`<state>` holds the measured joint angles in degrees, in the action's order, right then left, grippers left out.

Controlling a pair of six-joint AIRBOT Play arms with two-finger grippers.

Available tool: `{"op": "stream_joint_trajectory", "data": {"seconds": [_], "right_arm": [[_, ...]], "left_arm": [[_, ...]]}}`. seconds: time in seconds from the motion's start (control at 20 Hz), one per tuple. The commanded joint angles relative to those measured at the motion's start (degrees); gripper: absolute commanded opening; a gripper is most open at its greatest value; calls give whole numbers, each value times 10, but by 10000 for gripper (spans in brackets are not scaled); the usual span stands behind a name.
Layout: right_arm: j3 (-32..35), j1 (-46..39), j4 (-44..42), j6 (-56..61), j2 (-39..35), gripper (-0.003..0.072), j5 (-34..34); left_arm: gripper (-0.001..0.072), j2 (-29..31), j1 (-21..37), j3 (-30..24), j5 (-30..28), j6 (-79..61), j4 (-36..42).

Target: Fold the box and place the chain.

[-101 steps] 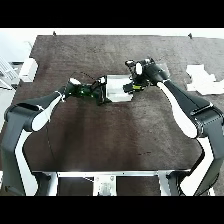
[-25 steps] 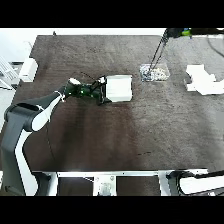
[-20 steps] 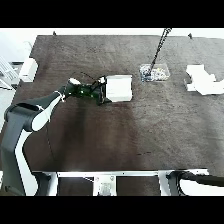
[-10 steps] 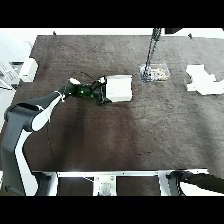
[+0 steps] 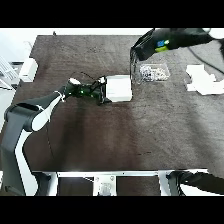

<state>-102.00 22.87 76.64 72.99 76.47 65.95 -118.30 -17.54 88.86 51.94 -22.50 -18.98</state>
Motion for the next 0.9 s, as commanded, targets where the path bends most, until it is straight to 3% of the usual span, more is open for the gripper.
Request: {"op": "stream_joint_trajectory", "data": {"seconds": [0.0, 0.3, 0.5, 0.65, 0.7, 0.75, 0.8, 0.85], "right_arm": [[66, 17, -14, 2, 3, 11, -74], [143, 24, -42, 4, 49, 11, -152], [239, 19, -42, 5, 121, 11, -269], [257, 14, -46, 5, 196, 12, -289], [256, 13, -44, 4, 210, 62, -292], [254, 9, -44, 5, 213, 324, -293], [246, 5, -44, 4, 209, 511, -287], [236, -3, -44, 4, 195, 522, -269]], "left_arm": [[466, 0, 0, 0, 0, 0, 0], [466, 0, 0, 0, 0, 0, 0], [466, 0, 0, 0, 0, 0, 0], [466, 0, 0, 0, 0, 0, 0], [466, 0, 0, 0, 0, 0, 0], [466, 0, 0, 0, 0, 0, 0], [466, 0, 0, 0, 0, 0, 0], [466, 0, 0, 0, 0, 0, 0]]}}
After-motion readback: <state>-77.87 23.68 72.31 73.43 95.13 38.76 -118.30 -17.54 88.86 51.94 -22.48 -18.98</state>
